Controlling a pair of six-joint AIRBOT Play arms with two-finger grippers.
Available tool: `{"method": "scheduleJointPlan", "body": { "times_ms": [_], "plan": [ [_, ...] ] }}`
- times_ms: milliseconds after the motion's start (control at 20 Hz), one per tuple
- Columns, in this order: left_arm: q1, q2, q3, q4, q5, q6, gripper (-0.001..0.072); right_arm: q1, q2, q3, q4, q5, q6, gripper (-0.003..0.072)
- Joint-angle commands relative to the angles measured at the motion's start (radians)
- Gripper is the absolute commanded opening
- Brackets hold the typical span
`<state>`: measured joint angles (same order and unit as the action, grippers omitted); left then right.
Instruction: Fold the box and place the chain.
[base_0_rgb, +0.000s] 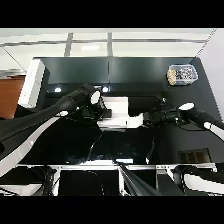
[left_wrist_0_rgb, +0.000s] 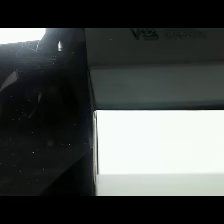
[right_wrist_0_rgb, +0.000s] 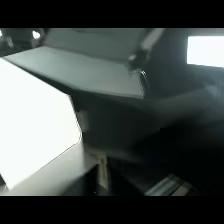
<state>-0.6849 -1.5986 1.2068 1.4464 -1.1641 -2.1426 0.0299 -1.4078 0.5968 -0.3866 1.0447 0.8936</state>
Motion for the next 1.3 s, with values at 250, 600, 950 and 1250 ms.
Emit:
{"method": "scheduleJointPlan", "body": {
  "times_ms": [250, 600, 950, 1250],
  "plan": [
    [0.001, 0.000, 0.000, -0.001, 0.000, 0.000, 0.0029, 0.029, -0.010, 0.161, -0.035, 0.172, -0.026, 0.0557],
    [0.001, 0.000, 0.000, -0.001, 0.001, 0.000, 0.0029, 0.114, -0.010, 0.180, -0.010, 0.099, 0.060, 0.0461],
    [0.001, 0.000, 0.000, -0.001, 0.000, 0.000, 0.0029, 0.251, -0.010, 0.254, -0.142, 0.037, 0.220, 0.0357],
    [0.001, 0.000, 0.000, 0.000, 0.000, 0.000, 0.0029, 0.347, -0.010, 0.365, -0.443, 0.003, 0.530, 0.0356]
  ]
}}
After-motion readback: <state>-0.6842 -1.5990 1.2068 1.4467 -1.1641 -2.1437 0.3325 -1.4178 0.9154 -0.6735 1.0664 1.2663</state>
